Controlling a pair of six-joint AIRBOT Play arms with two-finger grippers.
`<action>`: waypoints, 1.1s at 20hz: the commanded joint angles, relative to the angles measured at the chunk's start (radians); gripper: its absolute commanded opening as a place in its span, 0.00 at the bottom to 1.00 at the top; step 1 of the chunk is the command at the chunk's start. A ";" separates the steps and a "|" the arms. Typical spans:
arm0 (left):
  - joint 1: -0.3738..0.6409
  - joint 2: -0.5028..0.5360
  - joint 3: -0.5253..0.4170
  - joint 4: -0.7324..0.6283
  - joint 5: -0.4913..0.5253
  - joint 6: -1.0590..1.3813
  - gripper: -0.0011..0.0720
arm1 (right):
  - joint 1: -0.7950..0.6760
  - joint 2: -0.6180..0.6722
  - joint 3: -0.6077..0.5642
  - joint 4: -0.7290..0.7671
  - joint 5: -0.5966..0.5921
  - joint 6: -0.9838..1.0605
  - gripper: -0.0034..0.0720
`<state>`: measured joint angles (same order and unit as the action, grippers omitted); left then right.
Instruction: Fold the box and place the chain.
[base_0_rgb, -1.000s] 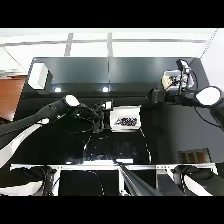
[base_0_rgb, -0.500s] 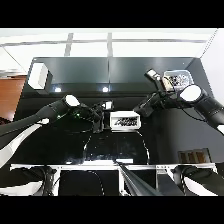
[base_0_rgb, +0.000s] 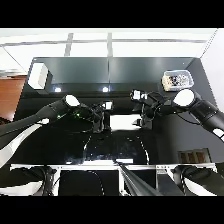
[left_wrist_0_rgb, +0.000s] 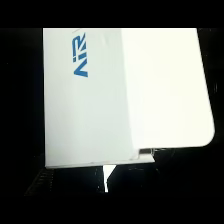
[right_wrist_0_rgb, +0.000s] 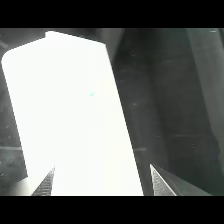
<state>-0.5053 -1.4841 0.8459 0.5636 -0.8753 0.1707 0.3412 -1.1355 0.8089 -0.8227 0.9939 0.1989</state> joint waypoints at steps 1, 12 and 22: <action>0.000 0.000 0.000 0.000 0.000 0.001 0.65 | 0.017 0.000 -0.014 -0.001 0.008 -0.040 0.99; 0.000 0.000 0.000 0.000 0.000 0.001 0.65 | 0.017 0.000 -0.014 -0.001 0.013 -0.046 0.29; 0.000 0.000 0.000 0.000 0.000 0.001 0.65 | 0.017 0.000 -0.014 -0.001 0.016 -0.032 0.12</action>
<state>-0.5053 -1.4841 0.8459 0.5636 -0.8761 0.1707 0.3573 -1.1351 0.7956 -0.8234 1.0077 0.1604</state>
